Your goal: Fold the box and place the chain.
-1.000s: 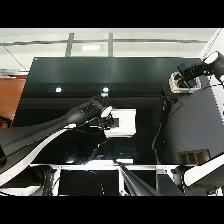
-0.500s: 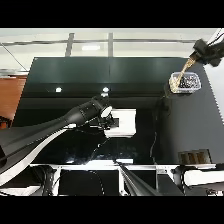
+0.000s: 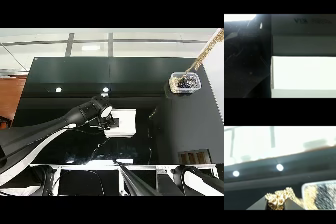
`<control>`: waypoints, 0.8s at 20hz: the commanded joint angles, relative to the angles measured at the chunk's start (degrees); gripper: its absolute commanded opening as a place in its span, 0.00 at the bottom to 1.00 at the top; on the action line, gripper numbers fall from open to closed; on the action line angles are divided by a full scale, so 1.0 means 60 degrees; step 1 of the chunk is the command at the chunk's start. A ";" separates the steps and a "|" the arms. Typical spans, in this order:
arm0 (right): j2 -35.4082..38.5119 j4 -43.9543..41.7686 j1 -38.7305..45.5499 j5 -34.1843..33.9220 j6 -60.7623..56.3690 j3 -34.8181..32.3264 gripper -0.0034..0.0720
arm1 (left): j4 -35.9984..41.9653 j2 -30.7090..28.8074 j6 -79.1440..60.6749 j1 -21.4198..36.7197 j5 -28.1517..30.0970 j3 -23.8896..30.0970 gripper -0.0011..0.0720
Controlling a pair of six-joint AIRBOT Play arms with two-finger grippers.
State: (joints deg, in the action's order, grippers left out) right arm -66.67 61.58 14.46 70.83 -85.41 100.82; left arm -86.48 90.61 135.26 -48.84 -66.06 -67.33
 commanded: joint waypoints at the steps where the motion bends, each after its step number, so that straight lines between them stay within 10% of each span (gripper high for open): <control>1: 0.1024 -0.1286 -0.0200 0.0390 0.0754 0.0007 0.06 | 0.0000 0.0000 -0.0004 0.0004 0.0000 -0.0004 0.06; 9: 0.1843 -0.1759 -0.2335 0.3067 0.1898 -0.0339 0.06 | 0.0000 0.0000 0.0000 0.0004 0.0004 -0.0004 0.06; 16: 0.1861 -0.3577 -0.3814 0.3220 0.2455 -0.3439 0.06 | 0.0000 0.0000 0.0000 0.0004 0.0004 -0.0004 0.06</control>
State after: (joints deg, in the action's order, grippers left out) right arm -55.64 45.95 -5.45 89.95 -72.62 87.55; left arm -86.48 90.63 135.26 -48.84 -66.06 -67.33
